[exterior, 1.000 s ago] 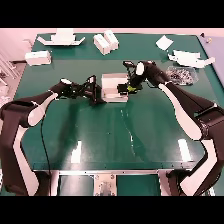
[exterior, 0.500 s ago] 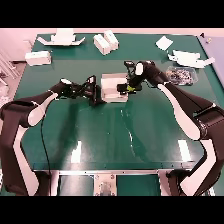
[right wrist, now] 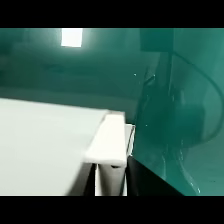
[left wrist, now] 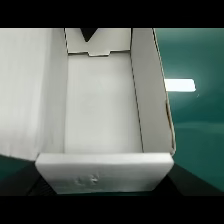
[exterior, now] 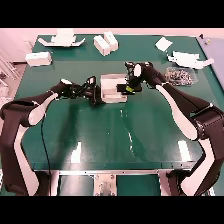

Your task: Fold the box and place the chain.

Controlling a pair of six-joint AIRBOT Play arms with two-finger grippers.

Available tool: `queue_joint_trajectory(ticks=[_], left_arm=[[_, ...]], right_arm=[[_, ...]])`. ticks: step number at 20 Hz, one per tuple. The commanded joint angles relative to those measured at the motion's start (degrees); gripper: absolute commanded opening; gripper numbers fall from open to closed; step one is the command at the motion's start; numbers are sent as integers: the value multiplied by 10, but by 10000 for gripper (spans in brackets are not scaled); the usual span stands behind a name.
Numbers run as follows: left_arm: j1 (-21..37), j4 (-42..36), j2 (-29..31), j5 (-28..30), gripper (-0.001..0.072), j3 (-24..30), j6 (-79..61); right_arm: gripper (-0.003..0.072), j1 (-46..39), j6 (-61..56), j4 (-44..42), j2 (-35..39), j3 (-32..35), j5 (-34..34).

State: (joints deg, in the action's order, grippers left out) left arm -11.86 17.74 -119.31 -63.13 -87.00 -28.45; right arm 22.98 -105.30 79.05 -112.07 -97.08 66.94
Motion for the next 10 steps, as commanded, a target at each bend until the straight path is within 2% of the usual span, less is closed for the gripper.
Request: queue_joint_trajectory(ticks=[1, 3, 5, 10], left_arm=[[0, -2, 0, -1, 525, -1, 0], [0, -2, 0, -1, 526, -1, 0], [0, -2, 0, -1, 525, -1, -1], [0, -2, 0, 0, 525, -1, -1]], right_arm=[[143, 2, -8, -8, -9, 0, 26], [117, 2, -10, -8, -11, 0, 31], [22, 2, -10, -8, -12, 0, 32], [19, 2, -10, -8, -12, 0, 32]])
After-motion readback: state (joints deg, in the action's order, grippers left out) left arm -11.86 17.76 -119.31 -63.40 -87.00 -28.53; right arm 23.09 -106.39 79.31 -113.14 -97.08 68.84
